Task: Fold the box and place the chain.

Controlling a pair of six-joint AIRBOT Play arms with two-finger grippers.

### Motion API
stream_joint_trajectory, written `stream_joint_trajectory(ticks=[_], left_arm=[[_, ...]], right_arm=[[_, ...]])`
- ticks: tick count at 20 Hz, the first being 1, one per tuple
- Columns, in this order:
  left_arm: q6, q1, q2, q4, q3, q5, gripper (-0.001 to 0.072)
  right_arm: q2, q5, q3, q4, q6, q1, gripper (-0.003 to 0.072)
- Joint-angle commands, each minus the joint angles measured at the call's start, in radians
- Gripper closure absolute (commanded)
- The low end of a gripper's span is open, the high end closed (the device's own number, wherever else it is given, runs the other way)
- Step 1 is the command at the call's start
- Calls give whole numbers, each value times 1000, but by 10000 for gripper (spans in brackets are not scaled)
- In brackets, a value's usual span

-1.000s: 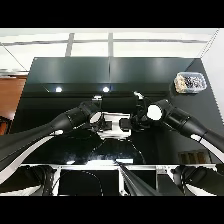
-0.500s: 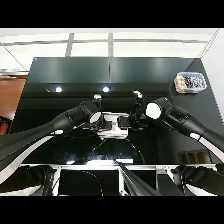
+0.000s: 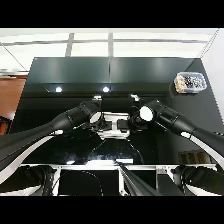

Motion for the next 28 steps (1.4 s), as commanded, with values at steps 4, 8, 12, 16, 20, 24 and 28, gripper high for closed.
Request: stream_joint_trajectory(ticks=[4, 8, 12, 16, 20, 24, 28], left_arm=[[1, 1, 0, 1, 1, -2, 683], [1, 1, 0, 0, 1, -2, 683], [1, 1, 0, 1, 1, -2, 683], [1, 1, 0, 0, 1, -2, 683], [1, 1, 0, 0, 1, -2, 683], [1, 1, 0, 0, 1, -2, 683], [1, 1, 0, 0, 1, -3, 683]], right_arm=[[-53, 71, 69, -119, 111, 35, 255], [-109, 113, 114, -176, 200, 89, 392], [-118, 109, 114, -180, 225, 90, 423], [-118, 109, 114, -203, 247, 89, 423], [-119, 110, 114, -213, 247, 89, 423], [-133, 119, 114, -213, 248, 89, 423], [-140, 113, 114, -213, 250, 89, 658]])
